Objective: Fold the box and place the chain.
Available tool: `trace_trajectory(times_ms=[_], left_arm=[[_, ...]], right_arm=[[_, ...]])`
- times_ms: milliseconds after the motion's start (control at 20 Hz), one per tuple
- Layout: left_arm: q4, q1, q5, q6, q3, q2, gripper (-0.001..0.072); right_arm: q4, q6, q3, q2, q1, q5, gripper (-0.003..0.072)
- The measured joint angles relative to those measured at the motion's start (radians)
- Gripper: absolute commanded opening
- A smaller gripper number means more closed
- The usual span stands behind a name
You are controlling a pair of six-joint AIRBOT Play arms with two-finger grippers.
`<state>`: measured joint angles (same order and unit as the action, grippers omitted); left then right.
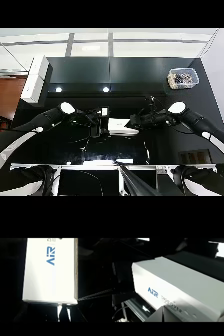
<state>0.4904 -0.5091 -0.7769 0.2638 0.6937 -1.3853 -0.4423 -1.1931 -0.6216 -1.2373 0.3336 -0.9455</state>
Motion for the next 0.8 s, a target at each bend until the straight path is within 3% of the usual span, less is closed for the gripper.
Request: trace_trajectory(times_ms=[250, 400, 450, 550, 600, 800], left_arm=[[0.0, 0.0, -0.001, 0.0, 0.0, 0.0, 0.0351], [0.0, 0.001, -0.004, -0.001, 0.0, 0.0, 0.0358], [0.0, 0.001, -0.005, -0.001, 0.0, 0.0, 0.0422], [0.002, 0.002, -0.01, -0.006, 0.0, 0.002, 0.0657], [0.005, 0.004, -0.016, -0.006, 0.0, 0.005, 0.0712], [0.064, 0.026, -0.031, -0.078, 0.004, 0.043, 0.0713]], right_arm=[[-0.016, 0.015, -0.006, -0.006, -0.008, -0.009, 0.0011], [-0.05, 0.034, -0.035, 0.022, -0.044, -0.084, 0.0011], [-0.041, 0.037, -0.049, 0.042, -0.061, -0.118, 0.0011], [-0.036, 0.041, -0.078, 0.097, -0.107, -0.193, 0.0012], [-0.032, 0.043, -0.092, 0.132, -0.137, -0.222, 0.0011], [-0.046, 0.045, -0.117, 0.269, -0.275, -0.343, 0.0011]])
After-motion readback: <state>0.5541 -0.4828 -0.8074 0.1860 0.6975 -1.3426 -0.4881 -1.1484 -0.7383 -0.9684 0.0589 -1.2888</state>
